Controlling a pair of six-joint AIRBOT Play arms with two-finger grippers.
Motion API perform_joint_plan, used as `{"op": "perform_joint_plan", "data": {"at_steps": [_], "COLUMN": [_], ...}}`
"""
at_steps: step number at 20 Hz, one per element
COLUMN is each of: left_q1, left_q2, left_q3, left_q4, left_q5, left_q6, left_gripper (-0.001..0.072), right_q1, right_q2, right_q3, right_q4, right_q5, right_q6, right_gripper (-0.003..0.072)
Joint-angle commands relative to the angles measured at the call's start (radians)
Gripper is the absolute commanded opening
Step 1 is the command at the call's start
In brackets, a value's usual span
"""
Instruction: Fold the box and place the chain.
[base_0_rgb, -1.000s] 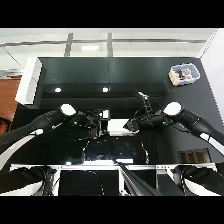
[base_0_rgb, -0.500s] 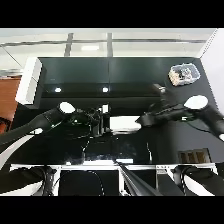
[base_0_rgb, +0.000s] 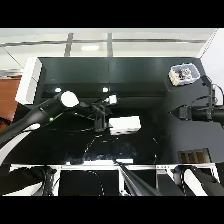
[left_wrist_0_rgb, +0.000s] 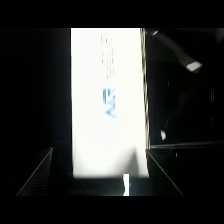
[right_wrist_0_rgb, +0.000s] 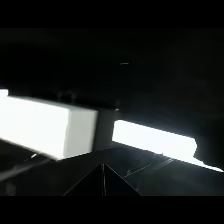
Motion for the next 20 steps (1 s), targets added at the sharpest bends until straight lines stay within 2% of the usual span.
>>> {"op": "perform_joint_plan", "data": {"at_steps": [1,4,6,9,16,20], "left_q1": [-0.097,-0.151,-0.161,-0.163,-0.169,-0.210], "left_q2": [-0.109,-0.247,-0.294,-0.306,-0.307,-0.307], "left_q3": [0.151,0.276,0.314,0.321,0.323,0.352], "left_q4": [0.030,0.031,0.029,0.030,0.027,0.169], "left_q5": [-0.003,-0.001,-0.003,-0.022,-0.136,-0.143], "left_q6": [-0.189,-0.243,-0.251,-0.252,-0.252,-0.324], "left_gripper": [0.0704,0.0704,0.0704,0.0704,0.0703,0.0704], "right_q1": [-0.048,-0.048,-0.048,-0.048,-0.048,-0.048], "right_q2": [0.010,0.010,0.010,0.010,0.010,0.010], "right_q3": [0.000,-0.003,-0.012,-0.023,-0.023,-0.024], "right_q4": [-0.026,-0.026,-0.026,-0.033,-0.034,-0.034], "right_q5": [-0.038,-0.036,-0.035,-0.035,-0.043,-0.043], "right_q6": [0.011,0.010,0.010,0.010,0.002,0.003], "right_gripper": [0.0020,0.0020,0.0020,0.0020,0.0020,0.0020]}}
